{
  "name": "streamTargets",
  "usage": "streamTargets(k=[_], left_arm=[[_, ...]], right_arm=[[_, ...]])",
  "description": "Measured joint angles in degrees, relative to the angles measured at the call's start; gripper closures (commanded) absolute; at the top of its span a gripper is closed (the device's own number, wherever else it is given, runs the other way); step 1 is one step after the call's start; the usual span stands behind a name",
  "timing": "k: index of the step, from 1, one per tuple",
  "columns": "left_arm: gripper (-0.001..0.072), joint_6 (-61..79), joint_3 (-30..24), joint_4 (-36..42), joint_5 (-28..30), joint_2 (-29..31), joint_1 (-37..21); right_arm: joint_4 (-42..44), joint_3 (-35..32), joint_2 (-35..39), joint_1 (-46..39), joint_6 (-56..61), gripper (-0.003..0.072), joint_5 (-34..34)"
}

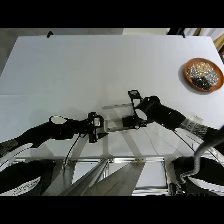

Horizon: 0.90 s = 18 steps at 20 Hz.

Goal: Fold the box and place the chain.

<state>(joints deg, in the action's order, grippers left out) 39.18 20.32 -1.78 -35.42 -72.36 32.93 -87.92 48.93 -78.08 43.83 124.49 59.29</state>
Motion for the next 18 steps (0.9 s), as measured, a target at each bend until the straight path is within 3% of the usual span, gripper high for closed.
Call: streamTargets(k=[5, 9, 14, 15, 17, 18], left_arm=[[0.0572, -0.02, 0.0, 0.0, 0.0, 0.0, 0.0], [0.0572, 0.0, 0.0, 0.0, 0.0, 0.0, 0.0], [0.0572, 0.0, 0.0, 0.02, -0.04, 0.0, 0.02], [0.0572, 0.0, 0.0, 0.02, -0.04, 0.0, 0.02], [0.0572, -0.04, 0.0, -0.07, -0.02, 0.0, 0.02], [0.0572, -0.02, 0.0, -0.07, -0.02, 0.0, 0.02]], right_arm=[[-0.83, 0.0, 0.74, 0.2, 0.0, 0.0407, 0.2], [-1.05, 0.0, 0.9, 0.33, 0.02, 0.0626, -0.11], [-1.49, 0.04, 0.9, 0.37, 0.07, 0.0665, -0.22], [-1.51, 0.04, 0.9, 0.44, 0.07, 0.0592, -0.17], [-2.08, 0.04, 0.92, 0.83, -0.57, 0.0291, 0.5], [-2.32, 0.0, 0.92, 1.14, -0.94, 0.0278, 0.79]])
